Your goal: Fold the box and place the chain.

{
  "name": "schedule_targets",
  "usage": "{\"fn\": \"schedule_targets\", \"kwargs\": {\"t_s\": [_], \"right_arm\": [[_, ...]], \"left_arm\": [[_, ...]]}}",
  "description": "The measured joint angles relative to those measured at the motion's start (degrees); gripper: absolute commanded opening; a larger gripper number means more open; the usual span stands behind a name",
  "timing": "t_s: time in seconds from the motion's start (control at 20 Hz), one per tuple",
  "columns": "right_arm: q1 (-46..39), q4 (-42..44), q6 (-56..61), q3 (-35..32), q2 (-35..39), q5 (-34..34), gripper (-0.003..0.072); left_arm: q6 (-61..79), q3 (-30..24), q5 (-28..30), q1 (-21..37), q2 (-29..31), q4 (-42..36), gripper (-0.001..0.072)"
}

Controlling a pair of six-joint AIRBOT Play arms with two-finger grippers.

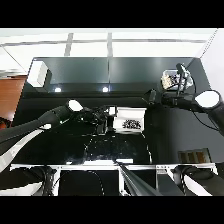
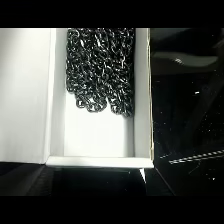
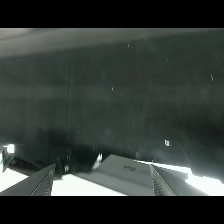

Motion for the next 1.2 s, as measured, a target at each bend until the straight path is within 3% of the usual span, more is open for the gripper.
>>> {"fn": "schedule_targets", "kwargs": {"t_s": [0.25, 0.55, 0.8, 1.2], "right_arm": [[1.55, 3.08, -18.58, 0.72, -4.22, 1.42, 0.0706], [2.29, 1.51, -44.98, 5.29, -5.14, 15.39, 0.0706], [5.03, -0.66, -55.21, 3.85, -5.31, 19.1, 0.0706], [9.4, -5.03, -62.29, 1.38, -5.31, 17.81, 0.0705]], "left_arm": [[0.0, 0.0, 0.15, 0.0, 0.0, 0.04, 0.0329], [0.02, 0.0, 0.24, 0.0, 0.0, 0.07, 0.033], [0.02, 0.0, 0.26, 0.0, 0.0, 0.07, 0.0329], [0.0, 0.0, 0.28, 0.0, 0.0, 0.07, 0.033]]}}
